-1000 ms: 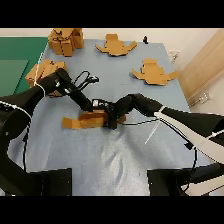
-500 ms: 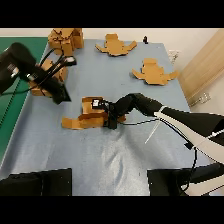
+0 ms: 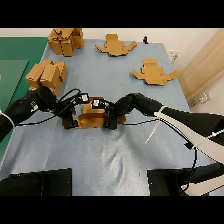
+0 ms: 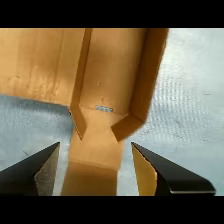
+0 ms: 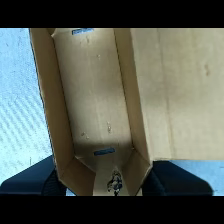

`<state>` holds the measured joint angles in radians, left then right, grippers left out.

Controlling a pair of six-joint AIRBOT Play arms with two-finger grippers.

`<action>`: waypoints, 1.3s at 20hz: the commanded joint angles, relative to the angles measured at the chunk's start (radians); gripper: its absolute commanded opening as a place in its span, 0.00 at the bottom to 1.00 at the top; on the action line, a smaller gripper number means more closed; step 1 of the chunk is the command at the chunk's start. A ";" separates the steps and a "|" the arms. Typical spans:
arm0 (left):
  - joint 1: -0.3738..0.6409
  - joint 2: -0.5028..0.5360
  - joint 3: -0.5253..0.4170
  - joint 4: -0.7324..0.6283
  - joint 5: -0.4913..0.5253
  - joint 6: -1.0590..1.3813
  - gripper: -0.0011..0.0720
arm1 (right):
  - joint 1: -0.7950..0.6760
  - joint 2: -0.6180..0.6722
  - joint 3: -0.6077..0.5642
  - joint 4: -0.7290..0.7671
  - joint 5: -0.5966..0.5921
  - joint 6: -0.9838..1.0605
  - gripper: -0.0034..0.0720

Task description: Fold the box.

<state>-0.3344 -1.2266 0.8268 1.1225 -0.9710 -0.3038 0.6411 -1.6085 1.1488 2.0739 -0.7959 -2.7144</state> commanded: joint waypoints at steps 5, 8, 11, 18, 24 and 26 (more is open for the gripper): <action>-0.028 -0.032 -0.027 -0.017 0.106 0.036 0.39 | 0.000 0.000 0.001 -0.002 -0.002 0.002 0.82; -0.027 -0.032 -0.027 -0.117 0.095 0.111 0.39 | 0.000 0.000 0.001 -0.005 0.000 0.002 0.82; -0.027 -0.032 -0.027 -0.164 0.080 0.137 0.39 | 0.000 0.000 0.001 -0.009 -0.002 0.002 0.82; -0.027 -0.032 -0.027 -0.268 0.070 0.231 0.39 | 0.000 0.000 0.001 -0.009 -0.002 0.002 0.82; -0.027 -0.032 -0.027 -0.272 0.034 0.234 0.39 | 0.000 0.000 0.001 -0.009 -0.001 0.002 0.82; -0.027 -0.032 -0.027 -0.294 0.030 0.248 0.16 | 0.000 0.000 0.001 -0.009 -0.002 0.002 0.82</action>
